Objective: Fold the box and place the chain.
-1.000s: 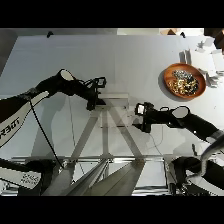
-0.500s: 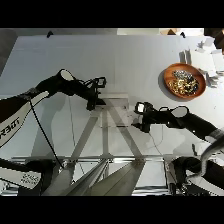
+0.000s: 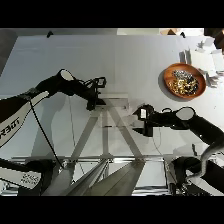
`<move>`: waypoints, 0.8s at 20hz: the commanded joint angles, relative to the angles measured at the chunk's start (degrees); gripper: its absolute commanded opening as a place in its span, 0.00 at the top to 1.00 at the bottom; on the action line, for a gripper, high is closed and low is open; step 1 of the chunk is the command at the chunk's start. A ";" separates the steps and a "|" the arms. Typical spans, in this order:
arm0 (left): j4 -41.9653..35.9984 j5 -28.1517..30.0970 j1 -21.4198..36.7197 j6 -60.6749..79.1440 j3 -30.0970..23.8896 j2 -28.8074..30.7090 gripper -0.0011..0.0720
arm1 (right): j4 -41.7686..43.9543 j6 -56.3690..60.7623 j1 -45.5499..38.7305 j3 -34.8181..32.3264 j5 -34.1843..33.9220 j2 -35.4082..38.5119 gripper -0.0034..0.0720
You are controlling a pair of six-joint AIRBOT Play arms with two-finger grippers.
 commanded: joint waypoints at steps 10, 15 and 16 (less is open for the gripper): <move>0.02 0.02 -0.02 0.02 -0.02 -0.04 0.97 | 5.99 1.62 0.00 -0.02 -9.09 -6.93 0.00; 0.02 0.02 -0.02 0.02 -0.02 -0.04 0.97 | 7.76 1.51 1.62 -0.02 -12.09 -9.46 0.00; 0.00 0.00 -0.02 0.02 -0.02 -0.04 0.97 | 7.87 1.49 2.62 0.00 -12.55 -9.94 0.00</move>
